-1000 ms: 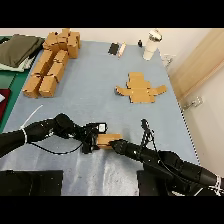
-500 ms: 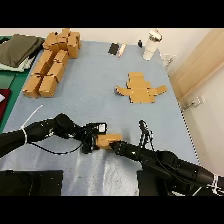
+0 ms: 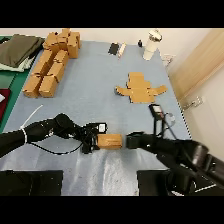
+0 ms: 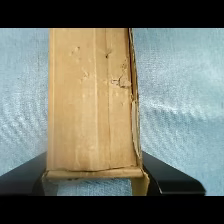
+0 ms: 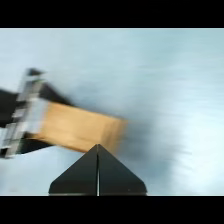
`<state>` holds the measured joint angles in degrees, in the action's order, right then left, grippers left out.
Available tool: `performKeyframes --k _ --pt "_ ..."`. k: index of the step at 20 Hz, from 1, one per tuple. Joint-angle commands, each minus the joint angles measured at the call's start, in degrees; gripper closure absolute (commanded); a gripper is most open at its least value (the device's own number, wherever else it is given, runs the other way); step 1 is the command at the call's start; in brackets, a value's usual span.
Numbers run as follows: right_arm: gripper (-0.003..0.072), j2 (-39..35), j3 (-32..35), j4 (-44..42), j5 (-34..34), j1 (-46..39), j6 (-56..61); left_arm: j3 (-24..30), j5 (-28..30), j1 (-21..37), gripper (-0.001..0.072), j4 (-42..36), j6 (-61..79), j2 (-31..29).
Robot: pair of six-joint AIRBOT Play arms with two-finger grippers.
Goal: Fold the box.
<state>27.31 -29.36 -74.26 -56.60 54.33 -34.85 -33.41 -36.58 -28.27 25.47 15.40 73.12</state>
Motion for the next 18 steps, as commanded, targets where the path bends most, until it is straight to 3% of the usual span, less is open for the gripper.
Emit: performKeyframes --k 1,8,15,18 --pt "0.0682 1.3 -5.3 8.4 -24.9 -3.4 0.2 0.0 0.1 0.0 0.0248 0.0 0.0 0.0" --pt "0.0683 8.4 -5.3 4.8 -19.0 -4.7 -0.4 0.0 0.0 0.0 0.0248 0.0 0.0 0.0" --pt "0.0683 12.9 -5.3 4.6 -17.7 -4.7 3.3 -0.3 0.3 0.0 0.0249 -1.3 -0.1 0.0" --pt "0.0682 13.0 -5.3 5.1 -16.9 -5.1 4.5 -1.5 5.6 1.0 0.0249 -1.0 -7.7 -1.7"
